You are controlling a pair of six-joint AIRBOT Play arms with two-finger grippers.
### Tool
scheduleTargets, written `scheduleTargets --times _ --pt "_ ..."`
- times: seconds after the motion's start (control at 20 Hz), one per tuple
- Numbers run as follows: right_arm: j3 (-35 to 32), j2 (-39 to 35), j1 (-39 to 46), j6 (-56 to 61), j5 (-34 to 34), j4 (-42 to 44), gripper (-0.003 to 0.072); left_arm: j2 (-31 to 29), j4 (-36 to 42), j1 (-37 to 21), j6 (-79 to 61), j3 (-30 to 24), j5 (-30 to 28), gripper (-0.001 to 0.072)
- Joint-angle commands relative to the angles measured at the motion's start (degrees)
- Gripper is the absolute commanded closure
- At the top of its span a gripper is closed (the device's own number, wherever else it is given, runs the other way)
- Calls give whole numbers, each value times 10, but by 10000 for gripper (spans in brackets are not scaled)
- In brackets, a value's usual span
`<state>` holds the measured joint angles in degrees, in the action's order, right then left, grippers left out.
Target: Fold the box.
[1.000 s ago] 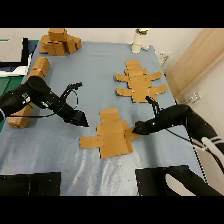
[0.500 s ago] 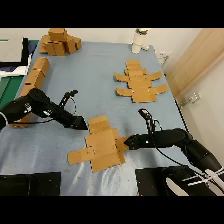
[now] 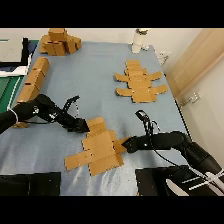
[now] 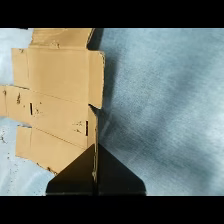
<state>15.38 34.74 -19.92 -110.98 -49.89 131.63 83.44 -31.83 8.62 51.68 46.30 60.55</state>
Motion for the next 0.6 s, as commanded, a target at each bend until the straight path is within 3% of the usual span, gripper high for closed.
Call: scheduleTargets --times 0.0,0.2,0.5,0.55 --pt "0 0 -2 -1 2 0 684 29 68 3 -36 -1 8 159" --pt "0 2 -2 -1 1 0 684 33 146 5 -104 0 40 160" --pt "0 21 -2 -1 1 0 684 33 146 3 -136 -1 82 191" --pt "0 23 -2 -1 2 0 684 33 142 4 -142 -1 85 263"
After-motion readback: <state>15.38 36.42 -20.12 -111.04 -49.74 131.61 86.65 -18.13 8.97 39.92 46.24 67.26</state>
